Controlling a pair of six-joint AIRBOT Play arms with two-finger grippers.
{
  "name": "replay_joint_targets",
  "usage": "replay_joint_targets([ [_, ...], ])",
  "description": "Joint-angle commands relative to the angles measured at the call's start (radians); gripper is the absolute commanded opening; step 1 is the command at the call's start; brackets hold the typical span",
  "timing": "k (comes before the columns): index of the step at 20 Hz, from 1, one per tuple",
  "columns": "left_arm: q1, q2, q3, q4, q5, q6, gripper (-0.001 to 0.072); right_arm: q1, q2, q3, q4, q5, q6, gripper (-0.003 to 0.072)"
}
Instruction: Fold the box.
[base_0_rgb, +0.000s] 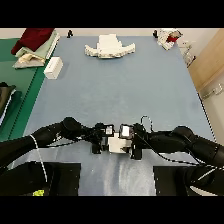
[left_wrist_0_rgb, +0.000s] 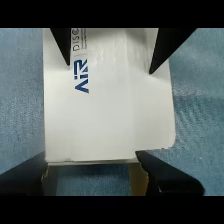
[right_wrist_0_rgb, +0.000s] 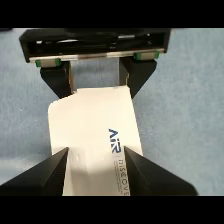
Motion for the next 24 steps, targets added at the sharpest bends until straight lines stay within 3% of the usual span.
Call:
replay_joint_targets([
  [1, 0.0, 0.0, 0.001, 0.0, 0.0, 0.0, 0.0462, 0.015, -0.006, -0.001, -0.06, 0.006, -0.097, 0.0558],
  [10, 0.0, 0.0, 0.001, 0.0, 0.0, 0.0, 0.0462, 0.015, -0.001, 0.006, -0.08, 0.048, -0.152, 0.0555],
  [11, 0.0, 0.0, 0.001, 0.0, 0.0, 0.0, 0.0462, 0.015, 0.002, 0.006, -0.08, 0.047, -0.152, 0.0506],
  [13, 0.0, 0.0, 0.001, 0.0, 0.0, 0.0, 0.0462, 0.015, 0.014, 0.007, -0.08, 0.047, -0.152, 0.0503],
  [15, 0.0, 0.0, 0.001, 0.001, 0.0, 0.0, 0.0461, 0.015, 0.027, 0.008, -0.08, 0.047, -0.152, 0.0406],
  [24, 0.0, 0.0, 0.001, 0.0, 0.0, 0.0, 0.0462, 0.015, 0.077, 0.008, -0.106, 0.09, -0.152, 0.0406],
])
